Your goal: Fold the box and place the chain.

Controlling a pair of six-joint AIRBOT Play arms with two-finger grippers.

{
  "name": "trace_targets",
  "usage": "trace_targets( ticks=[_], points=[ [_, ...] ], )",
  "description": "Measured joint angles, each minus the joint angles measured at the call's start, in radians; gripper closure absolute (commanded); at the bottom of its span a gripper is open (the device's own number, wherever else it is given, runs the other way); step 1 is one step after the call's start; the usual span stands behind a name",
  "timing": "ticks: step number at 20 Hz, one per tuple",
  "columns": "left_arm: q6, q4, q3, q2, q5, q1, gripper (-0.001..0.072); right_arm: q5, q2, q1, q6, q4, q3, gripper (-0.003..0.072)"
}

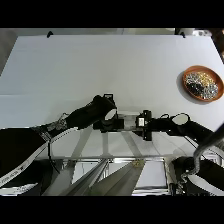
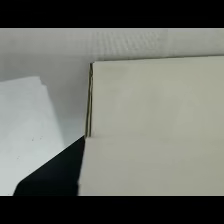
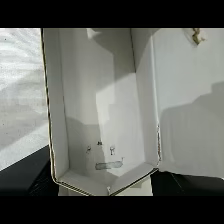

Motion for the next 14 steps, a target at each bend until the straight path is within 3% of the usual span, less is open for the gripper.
trace_targets(
  ticks=[7, 8, 9, 14],
  points=[
    [0.000, 0.018, 0.000, 0.014, -0.026, 0.024, 0.0517, 0.001, 0.000, 0.000, 0.003, -0.001, 0.000, 0.0252],
    [0.002, 0.018, 0.000, 0.014, -0.027, 0.027, 0.0567, 0.001, 0.000, 0.000, 0.003, -0.001, 0.000, 0.0252],
    [0.002, 0.020, 0.000, 0.014, -0.028, 0.029, 0.0683, 0.001, 0.000, 0.000, 0.003, -0.002, 0.000, 0.0252],
    [0.005, 0.031, 0.000, 0.014, -0.025, 0.034, 0.0702, 0.002, 0.000, 0.000, 0.003, -0.003, 0.000, 0.0252]
  ],
)
